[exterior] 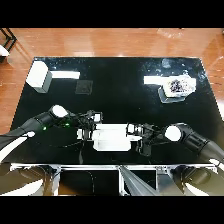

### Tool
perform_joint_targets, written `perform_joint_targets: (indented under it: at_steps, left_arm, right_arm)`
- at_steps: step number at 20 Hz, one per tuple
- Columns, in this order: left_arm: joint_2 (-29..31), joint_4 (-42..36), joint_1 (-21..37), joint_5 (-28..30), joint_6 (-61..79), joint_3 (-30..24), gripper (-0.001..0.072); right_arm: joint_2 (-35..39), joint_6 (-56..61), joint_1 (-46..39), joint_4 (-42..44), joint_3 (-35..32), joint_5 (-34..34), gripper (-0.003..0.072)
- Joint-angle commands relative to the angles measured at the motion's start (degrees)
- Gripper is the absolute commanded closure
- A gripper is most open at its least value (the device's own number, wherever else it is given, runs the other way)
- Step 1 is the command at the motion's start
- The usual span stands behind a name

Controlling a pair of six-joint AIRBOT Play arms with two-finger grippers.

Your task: Fold the box and place the chain.

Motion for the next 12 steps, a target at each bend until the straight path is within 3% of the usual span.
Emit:
perform_joint_targets:
  at_steps: [1, 9, 12]
  left_arm:
    - [-0.02, 0.02, -0.04, 0.13, -0.09, 0.07, 0.0692]
    - [-0.02, 0.02, -0.04, 0.15, -0.09, 0.07, 0.0692]
    - [-0.02, 0.02, -0.04, 0.15, -0.09, 0.07, 0.0692]
  right_arm:
    - [-0.04, -0.42, 3.87, 3.34, -1.25, -6.56, -0.0006]
    - [0.22, 10.51, 4.94, 6.40, -1.20, -13.51, -0.0006]
    - [1.73, 19.98, 4.94, 1.42, -1.11, -12.55, -0.0006]
